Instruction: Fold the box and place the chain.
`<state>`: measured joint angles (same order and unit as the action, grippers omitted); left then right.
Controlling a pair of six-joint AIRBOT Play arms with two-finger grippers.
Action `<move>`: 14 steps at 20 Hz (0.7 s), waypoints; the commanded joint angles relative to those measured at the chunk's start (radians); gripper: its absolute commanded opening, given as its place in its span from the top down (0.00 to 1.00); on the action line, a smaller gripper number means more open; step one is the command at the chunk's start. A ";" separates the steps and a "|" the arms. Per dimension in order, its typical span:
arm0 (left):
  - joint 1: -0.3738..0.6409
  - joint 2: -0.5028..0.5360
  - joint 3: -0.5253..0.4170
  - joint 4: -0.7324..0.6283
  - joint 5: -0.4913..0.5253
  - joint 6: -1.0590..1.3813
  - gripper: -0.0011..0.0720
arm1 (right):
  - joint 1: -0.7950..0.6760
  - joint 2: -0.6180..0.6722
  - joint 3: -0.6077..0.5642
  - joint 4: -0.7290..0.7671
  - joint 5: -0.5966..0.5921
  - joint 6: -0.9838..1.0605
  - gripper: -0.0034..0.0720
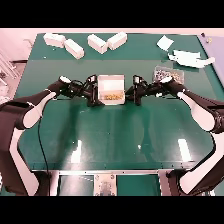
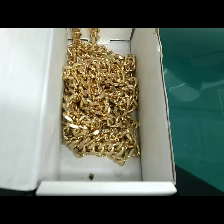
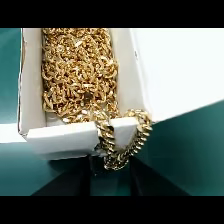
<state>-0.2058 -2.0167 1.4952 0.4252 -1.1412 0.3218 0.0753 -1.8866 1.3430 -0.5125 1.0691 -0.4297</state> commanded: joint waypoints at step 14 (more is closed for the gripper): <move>0.000 0.000 0.000 0.000 0.001 0.000 0.13 | -0.031 0.043 0.047 0.000 -0.016 0.130 0.95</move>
<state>-0.2062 -2.0167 1.4952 0.4248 -1.1412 0.3218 0.0582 -1.8698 1.3857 -0.5083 1.0195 -0.3393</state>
